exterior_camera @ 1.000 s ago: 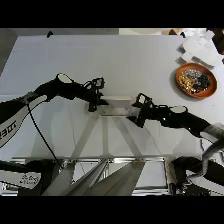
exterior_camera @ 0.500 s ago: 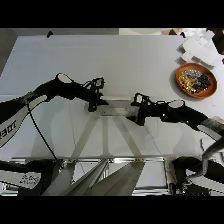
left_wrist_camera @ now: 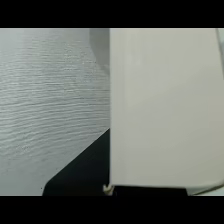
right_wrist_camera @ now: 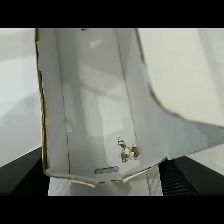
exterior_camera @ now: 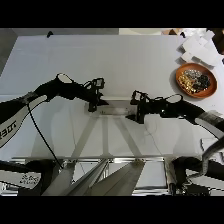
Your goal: Fold the box and place the chain.
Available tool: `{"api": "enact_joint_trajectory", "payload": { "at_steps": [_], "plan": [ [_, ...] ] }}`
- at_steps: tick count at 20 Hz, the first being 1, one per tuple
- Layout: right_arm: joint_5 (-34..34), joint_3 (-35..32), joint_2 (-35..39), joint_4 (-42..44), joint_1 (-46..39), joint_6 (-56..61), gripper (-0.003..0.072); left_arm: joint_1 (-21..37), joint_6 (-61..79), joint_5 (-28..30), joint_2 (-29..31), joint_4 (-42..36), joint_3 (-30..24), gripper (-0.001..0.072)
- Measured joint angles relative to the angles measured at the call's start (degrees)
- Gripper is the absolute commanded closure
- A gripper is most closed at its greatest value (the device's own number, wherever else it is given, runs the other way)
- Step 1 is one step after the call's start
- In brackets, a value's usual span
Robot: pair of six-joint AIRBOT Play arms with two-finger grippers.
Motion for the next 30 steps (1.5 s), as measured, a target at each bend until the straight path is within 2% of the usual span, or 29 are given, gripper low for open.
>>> {"api": "enact_joint_trajectory", "payload": {
  "at_steps": [5, 10, 19, 30],
  "plan": [
    [3.67, 1.20, -1.53, -2.69, -1.42, -0.17, -0.0009, 0.00, 0.02, 0.00, 0.00, 0.00, 0.00, 0.0697],
    [6.32, 2.40, -4.50, -1.79, -1.90, -0.20, -0.0009, 0.00, 0.02, 0.07, 0.00, -0.02, 0.00, 0.0697],
    [6.23, 2.71, -6.34, 2.25, -1.92, -2.75, -0.0009, 0.00, -0.02, 0.20, 0.00, -0.04, 0.00, 0.0697],
    [4.87, 2.82, -6.88, 1.92, -0.68, -4.02, -0.0009, 0.00, 0.00, 0.09, 0.00, -0.04, 0.00, 0.0697]
  ]
}}
